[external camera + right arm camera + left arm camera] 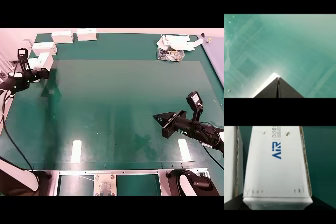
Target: Fold the box and place the chain.
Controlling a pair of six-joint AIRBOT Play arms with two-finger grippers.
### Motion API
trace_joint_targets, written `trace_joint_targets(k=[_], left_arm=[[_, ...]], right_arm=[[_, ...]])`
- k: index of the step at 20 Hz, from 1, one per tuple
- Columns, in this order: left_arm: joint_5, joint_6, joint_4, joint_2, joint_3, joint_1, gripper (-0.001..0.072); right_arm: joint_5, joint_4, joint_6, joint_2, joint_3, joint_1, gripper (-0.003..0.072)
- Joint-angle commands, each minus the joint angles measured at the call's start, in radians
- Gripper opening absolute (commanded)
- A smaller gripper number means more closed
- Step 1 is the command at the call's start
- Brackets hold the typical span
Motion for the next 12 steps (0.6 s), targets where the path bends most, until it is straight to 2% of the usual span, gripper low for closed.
trace_joint_targets(k=[1,3,4,5,6,9,10,11,12], left_arm=[[0.077,-0.020,0.002,-0.005,-0.006,-0.014,0.0017],[0.085,-0.034,0.003,-0.012,-0.006,-0.019,0.0040],[0.084,-0.034,0.010,-0.019,-0.007,-0.019,0.0245],[0.085,-0.034,0.021,-0.020,-0.010,-0.017,0.0390],[0.101,-0.034,0.022,-0.019,-0.013,-0.017,0.0493],[0.088,-0.027,0.039,-0.018,-0.013,-0.014,0.0500],[0.088,-0.027,0.041,-0.018,-0.013,-0.014,0.0584],[0.091,-0.027,0.048,-0.018,-0.013,-0.014,0.0618],[0.090,-0.027,0.057,-0.017,-0.013,-0.014,0.0618]], right_arm=[[-0.006,0.014,0.000,0.000,0.000,0.000,0.0009],[-0.006,0.014,0.000,0.000,0.000,0.000,0.0009],[-0.006,0.014,0.000,0.000,0.000,0.000,0.0009],[-0.005,0.014,0.000,0.000,0.000,0.000,0.0009],[-0.006,0.014,0.000,0.000,0.000,0.000,0.0009],[-0.005,0.014,0.000,0.000,0.000,0.000,0.0011],[-0.006,0.014,0.000,0.000,0.000,0.000,0.0082],[-0.006,0.014,0.000,0.000,0.000,0.000,0.0160],[-0.006,0.014,0.000,0.000,0.000,0.000,0.0160]])
